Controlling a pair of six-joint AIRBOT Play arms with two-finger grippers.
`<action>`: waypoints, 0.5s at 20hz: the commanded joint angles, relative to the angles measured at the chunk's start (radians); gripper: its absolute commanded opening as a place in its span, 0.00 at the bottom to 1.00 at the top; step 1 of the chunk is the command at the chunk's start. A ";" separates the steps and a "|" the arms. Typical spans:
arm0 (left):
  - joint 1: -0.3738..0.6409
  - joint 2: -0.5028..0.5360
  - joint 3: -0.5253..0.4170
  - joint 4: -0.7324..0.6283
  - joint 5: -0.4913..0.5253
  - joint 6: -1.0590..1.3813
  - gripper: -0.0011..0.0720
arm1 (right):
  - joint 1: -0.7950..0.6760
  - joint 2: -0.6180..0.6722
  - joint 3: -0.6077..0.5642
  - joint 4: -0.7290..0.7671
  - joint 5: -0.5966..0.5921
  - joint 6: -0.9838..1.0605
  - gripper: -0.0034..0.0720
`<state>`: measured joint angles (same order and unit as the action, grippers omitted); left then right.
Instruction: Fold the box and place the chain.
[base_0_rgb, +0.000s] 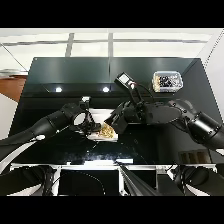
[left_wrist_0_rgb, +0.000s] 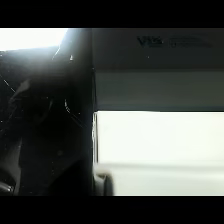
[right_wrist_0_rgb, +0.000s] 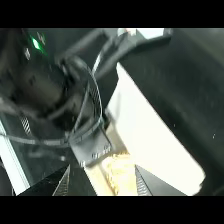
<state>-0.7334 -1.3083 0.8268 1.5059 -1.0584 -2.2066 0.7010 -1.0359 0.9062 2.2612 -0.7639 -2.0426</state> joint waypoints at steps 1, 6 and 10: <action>0.000 -0.001 0.019 0.000 0.006 -0.005 0.05 | -0.055 0.023 0.001 -0.068 -0.102 0.020 0.68; 0.003 -0.013 0.068 0.000 0.048 -0.097 0.05 | -0.280 0.171 0.001 -0.212 -0.227 0.129 0.68; 0.002 -0.057 0.093 0.000 0.094 -0.102 0.05 | -0.370 0.185 -0.001 -0.263 -0.277 0.166 0.97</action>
<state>-0.7311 -1.3396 0.8997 1.5040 -0.9939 -2.2898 0.3965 -0.8734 0.9062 2.0529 -0.9932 -1.9125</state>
